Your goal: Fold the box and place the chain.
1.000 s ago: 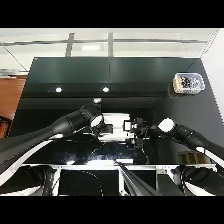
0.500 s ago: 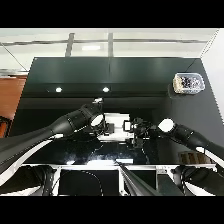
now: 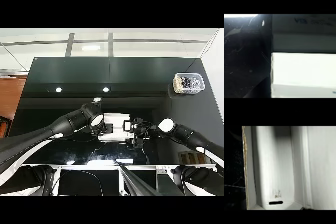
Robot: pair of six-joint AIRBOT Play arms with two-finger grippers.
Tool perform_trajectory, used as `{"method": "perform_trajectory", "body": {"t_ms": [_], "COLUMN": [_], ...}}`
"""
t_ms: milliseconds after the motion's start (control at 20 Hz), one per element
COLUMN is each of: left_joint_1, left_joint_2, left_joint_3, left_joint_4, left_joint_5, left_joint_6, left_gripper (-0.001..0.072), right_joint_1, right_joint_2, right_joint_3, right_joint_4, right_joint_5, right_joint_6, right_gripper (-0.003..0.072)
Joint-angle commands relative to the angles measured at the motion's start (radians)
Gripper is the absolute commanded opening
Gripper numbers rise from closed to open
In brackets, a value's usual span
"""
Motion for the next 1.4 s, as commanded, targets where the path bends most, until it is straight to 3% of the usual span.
{"method": "perform_trajectory", "body": {"t_ms": [0, 200, 350, 600, 850, 950, 1000, 1100, 1200, 1250, 1350], "left_joint_1": [0.0, 0.0, 0.0, 0.001, 0.001, 0.001, 0.001, 0.001, 0.001, 0.001, 0.001], "left_joint_2": [0.0, 0.0, 0.0, 0.0, 0.0, 0.0, 0.0, 0.0, 0.0, 0.0, 0.0], "left_joint_3": [0.0, 0.0, 0.001, 0.001, 0.001, 0.001, 0.001, 0.001, 0.001, 0.001, 0.001], "left_joint_4": [0.003, 0.005, 0.016, 0.019, 0.018, 0.018, 0.018, 0.018, 0.018, 0.018, 0.018], "left_joint_5": [0.002, 0.002, -0.004, -0.007, -0.007, -0.006, -0.003, -0.002, -0.003, -0.003, -0.003], "left_joint_6": [-0.002, -0.002, 0.002, 0.019, 0.019, 0.019, 0.019, 0.019, 0.019, 0.019, 0.019], "left_gripper": [0.0024, 0.0024, 0.0024, 0.0024, 0.0025, 0.0025, 0.0025, 0.0025, 0.0025, 0.0025, 0.0025], "right_joint_1": [0.0, -0.001, -0.002, -0.002, -0.002, -0.002, -0.002, -0.002, -0.002, -0.002, 0.001], "right_joint_2": [-0.001, 0.001, 0.026, 0.134, 0.148, 0.148, 0.148, 0.145, 0.142, 0.14, 0.131], "right_joint_3": [0.0, 0.0, 0.0, 0.001, 0.001, 0.001, 0.001, 0.0, 0.0, 0.0, 0.0], "right_joint_4": [0.0, -0.001, -0.005, -0.137, -0.206, -0.203, -0.202, -0.185, -0.135, -0.101, 0.0], "right_joint_5": [0.0, 0.0, 0.0, 0.043, 0.072, 0.071, 0.071, 0.071, 0.071, 0.067, 0.061], "right_joint_6": [-0.001, 0.0, 0.018, 0.038, 0.04, 0.035, 0.033, 0.033, 0.034, 0.034, 0.034], "right_gripper": [0.0235, 0.0237, 0.0649, 0.0646, 0.0642, 0.0632, 0.0513, 0.0464, 0.022, 0.0182, 0.0182]}}
